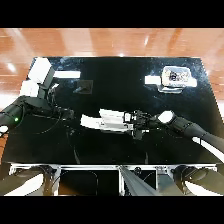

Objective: Fold the box and place the chain.

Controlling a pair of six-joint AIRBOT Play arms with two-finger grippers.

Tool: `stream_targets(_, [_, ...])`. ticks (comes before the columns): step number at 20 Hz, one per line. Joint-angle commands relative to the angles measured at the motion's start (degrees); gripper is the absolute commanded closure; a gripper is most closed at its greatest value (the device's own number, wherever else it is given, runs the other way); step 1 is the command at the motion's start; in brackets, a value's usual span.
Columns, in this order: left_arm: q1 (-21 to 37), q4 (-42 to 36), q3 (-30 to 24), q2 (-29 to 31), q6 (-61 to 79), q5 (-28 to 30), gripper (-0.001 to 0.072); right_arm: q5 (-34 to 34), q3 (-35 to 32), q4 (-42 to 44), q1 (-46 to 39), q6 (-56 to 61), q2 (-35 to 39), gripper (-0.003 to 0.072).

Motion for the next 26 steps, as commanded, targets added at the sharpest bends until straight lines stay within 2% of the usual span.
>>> stream_targets(1, [0.2, -3.4, 0.0, -4.8, -7.7, 3.6, 0.0683, 0.0, 0.0, 0.0, 0.0, 0.0, 0.0, 0.0172])
stream_targets(6, [-1.5, -12.5, 0.1, -10.5, -3.0, 4.5, 0.0683, 0.0, 0.0, 0.0, 0.0, 0.0, 0.0, 0.0172])
stream_targets(13, [-9.6, -13.9, 0.7, -11.3, -3.1, 1.6, 0.0678, 0.0, 0.0, 0.0, 0.0, 0.0, 0.0, 0.0172])
stream_targets(14, [-10.3, -13.9, 1.2, -11.3, -3.1, 1.4, 0.0639, 0.0, 0.0, 0.0, 0.0, 0.0, 0.0, 0.0172])
stream_targets(15, [-10.7, -13.8, 1.9, -11.3, -3.1, 1.8, 0.0558, 0.0, 0.0, 0.0, 0.0, 0.0, 0.0, 0.0172])
stream_targets(18, [-10.8, -13.6, 4.5, -11.3, -3.1, 5.8, 0.025, 0.0, 0.0, 0.0, 0.0, 0.0, 0.0, 0.0172])
stream_targets(19, [-10.8, -13.6, 5.3, -11.3, -3.1, 7.6, 0.0192, 0.0, 0.0, 0.0, 0.0, 0.0, 0.0, 0.0172])
stream_targets(20, [-10.8, -13.6, 6.1, -11.3, -3.1, 9.4, 0.0191, 0.0, 0.0, 0.0, 0.0, 0.0, 0.0, 0.0172])
stream_targets(22, [-10.8, -13.6, 7.3, -11.3, -3.1, 12.9, 0.0085, 0.0, 0.0, 0.0, 0.0, 0.0, 0.0, 0.0172])
stream_targets(26, [-11.0, -13.7, 8.2, -11.3, -3.1, 14.4, 0.0086, 0.0, 0.0, 0.0, 0.0, 0.0, 0.0, 0.0172])
